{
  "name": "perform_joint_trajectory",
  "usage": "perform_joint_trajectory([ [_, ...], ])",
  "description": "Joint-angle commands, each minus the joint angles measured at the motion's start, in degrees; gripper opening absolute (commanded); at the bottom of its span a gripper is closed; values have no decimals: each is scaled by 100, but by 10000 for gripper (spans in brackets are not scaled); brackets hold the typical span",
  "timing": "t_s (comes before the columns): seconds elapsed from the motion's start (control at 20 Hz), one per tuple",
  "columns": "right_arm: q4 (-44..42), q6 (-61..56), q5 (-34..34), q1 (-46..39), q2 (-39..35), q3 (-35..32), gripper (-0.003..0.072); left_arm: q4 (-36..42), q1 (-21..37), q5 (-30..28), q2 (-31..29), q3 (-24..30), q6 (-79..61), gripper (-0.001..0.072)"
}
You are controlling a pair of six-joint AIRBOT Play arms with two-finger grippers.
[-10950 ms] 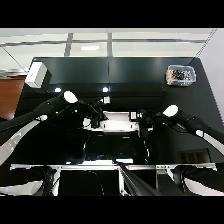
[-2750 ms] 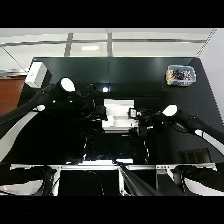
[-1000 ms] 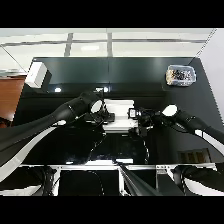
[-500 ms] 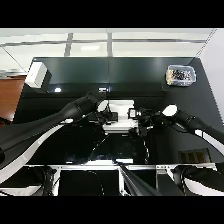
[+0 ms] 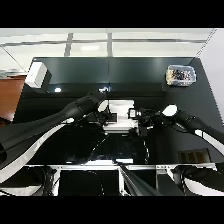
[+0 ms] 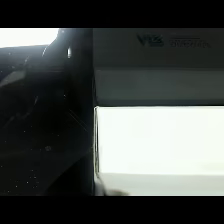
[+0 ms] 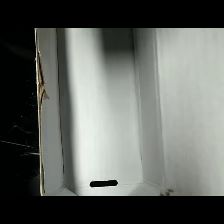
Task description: Fold the box and place the chain.
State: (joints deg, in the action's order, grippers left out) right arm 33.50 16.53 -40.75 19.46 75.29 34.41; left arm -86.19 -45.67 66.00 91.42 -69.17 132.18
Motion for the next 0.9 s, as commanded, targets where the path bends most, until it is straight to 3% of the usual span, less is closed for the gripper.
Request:
perform_joint_trajectory([
  [0.0, -2, -2, 4, 7, 2, 4, 139, 37, 0, 9, 7, -4, -9, 27],
  [0.1, -2, -2, 4, 7, 2, 4, 139, 129, 4, -13, 7, -4, -9, 35],
  [0.15, -4, -2, 4, 7, 2, 4, 139, 155, 7, -44, 7, -9, -9, 132],
  [0.2, -2, -2, 4, 7, 2, 4, 138, 160, 4, -57, 7, -15, -9, 286],
  [0.25, -4, -2, 4, 7, 2, 4, 139, 160, 9, -57, 7, -15, -9, 372],
  [0.8, -4, -2, 4, 7, 2, 4, 138, 72, -2, 15, 118, -15, 31, 367],
  [0.85, -4, -2, 4, 7, 2, 4, 139, 74, -2, 7, 118, -15, 28, 333],
])
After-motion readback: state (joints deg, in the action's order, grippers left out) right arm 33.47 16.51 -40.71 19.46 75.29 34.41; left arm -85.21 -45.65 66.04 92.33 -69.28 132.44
